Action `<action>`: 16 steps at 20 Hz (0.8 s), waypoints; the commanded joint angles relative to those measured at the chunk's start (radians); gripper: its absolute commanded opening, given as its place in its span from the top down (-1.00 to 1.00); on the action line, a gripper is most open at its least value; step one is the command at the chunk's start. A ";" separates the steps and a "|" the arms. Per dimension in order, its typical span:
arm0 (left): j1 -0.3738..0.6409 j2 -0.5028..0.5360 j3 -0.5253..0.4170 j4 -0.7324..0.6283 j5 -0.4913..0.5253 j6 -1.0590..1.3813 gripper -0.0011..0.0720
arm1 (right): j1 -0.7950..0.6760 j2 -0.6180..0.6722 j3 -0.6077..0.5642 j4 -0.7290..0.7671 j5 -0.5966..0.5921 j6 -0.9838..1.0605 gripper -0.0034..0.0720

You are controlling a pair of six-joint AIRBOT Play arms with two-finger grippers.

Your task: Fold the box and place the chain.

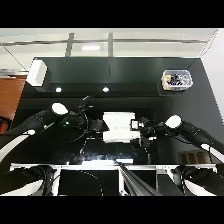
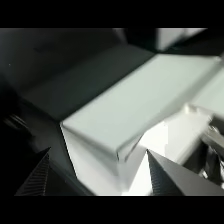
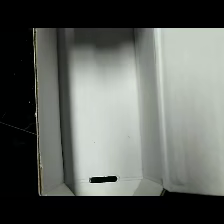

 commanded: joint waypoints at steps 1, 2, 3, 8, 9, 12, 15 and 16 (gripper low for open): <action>-0.093 0.000 0.038 0.151 0.104 -0.225 -0.95 | 0.000 0.000 -0.001 0.000 0.000 0.000 -0.42; -0.109 0.000 0.055 0.215 0.097 -0.295 -0.95 | 0.000 0.000 -0.001 0.000 0.000 0.000 -0.42; -0.129 0.000 0.076 0.296 0.090 -0.384 -0.95 | 0.000 0.000 0.000 0.000 0.000 0.000 -0.42; -0.289 -0.003 0.192 0.747 0.013 -0.829 -0.95 | 0.000 0.000 -0.001 0.000 0.000 0.000 -0.42; -0.321 -0.007 0.209 0.824 -0.019 -0.905 -0.95 | 0.000 0.000 -0.001 0.000 0.000 0.000 -0.42; -0.376 -0.027 0.257 0.904 -0.092 -1.042 -0.85 | 0.000 0.000 -0.001 0.000 0.000 0.000 -0.42; -0.405 -0.055 0.282 0.906 -0.091 -1.090 -0.22 | 0.000 0.000 -0.001 0.001 0.000 0.000 -0.42; -0.413 -0.063 0.287 0.900 -0.095 -1.090 -0.01 | 0.000 0.000 -0.001 0.000 0.000 0.000 -0.42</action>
